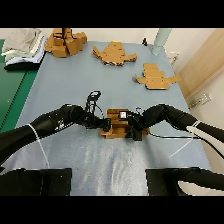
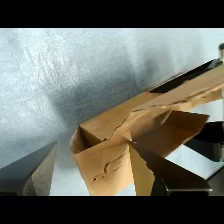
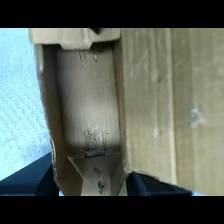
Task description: Fold the box.
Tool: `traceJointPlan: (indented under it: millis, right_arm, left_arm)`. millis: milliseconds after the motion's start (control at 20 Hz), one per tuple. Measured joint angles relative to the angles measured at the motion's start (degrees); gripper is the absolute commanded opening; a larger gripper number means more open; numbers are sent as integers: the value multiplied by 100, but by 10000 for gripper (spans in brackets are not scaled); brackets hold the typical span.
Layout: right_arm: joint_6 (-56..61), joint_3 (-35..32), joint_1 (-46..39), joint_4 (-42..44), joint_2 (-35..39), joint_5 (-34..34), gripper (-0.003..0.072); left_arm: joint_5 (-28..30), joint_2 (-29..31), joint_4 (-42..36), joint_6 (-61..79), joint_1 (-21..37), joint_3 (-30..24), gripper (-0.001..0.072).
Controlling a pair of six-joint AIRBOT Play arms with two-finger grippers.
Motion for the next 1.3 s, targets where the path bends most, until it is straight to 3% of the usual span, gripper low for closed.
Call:
traceJointPlan:
  millis: [750, 1300]
  right_arm:
    - [-2, 0, 0, 2, 0, 0, 445]
    - [2, 0, 0, 4, 0, 0, 445]
  left_arm:
    - [-385, -470, 1078, -1200, -466, 382, 684]
    - [-1473, -1239, 2031, -2291, -850, 1591, 684]
